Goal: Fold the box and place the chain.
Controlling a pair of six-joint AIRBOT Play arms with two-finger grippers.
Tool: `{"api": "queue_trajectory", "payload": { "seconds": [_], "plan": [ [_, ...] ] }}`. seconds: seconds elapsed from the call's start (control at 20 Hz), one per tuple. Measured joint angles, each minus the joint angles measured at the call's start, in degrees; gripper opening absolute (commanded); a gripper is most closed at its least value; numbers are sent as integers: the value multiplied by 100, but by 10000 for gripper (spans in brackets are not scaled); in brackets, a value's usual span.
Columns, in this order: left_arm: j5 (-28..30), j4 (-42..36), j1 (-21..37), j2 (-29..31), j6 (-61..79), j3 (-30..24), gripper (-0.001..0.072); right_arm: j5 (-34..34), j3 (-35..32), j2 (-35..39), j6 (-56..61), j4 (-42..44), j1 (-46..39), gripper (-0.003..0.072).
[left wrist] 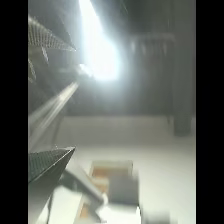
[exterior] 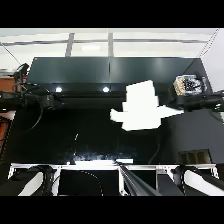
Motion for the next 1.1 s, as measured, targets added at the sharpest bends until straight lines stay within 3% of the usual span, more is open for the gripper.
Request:
{"api": "queue_trajectory", "payload": {
  "seconds": [0.25, 0.45, 0.65, 0.9, 0.95, 1.0, 1.1],
  "plan": [
    [1019, -684, -966, -140, 319, -623, 705, -1969, -1499, 1379, -221, 463, 1961, 9],
    [1287, -1757, -1478, -787, 964, -767, 705, -3167, -1926, 1755, -376, 669, 3176, 9],
    [1272, -2457, -1615, -1676, 1609, -660, 705, -3606, -2037, 1853, -393, 732, 3709, 9],
    [400, -3418, -1639, -2931, 3209, -208, 690, -3705, -2070, 1886, -374, 761, 3895, 10],
    [168, -3560, -1641, -3143, 3604, -92, 661, -3694, -2076, 1886, -365, 765, 3904, 9],
    [-101, -3657, -1641, -3324, 3943, 26, 515, -3692, -2074, 1888, -348, 765, 3915, 9],
    [-621, -3648, -1641, -3659, 4492, 280, 374, -3679, -2074, 1891, -328, 758, 3926, 9]
  ]
}}
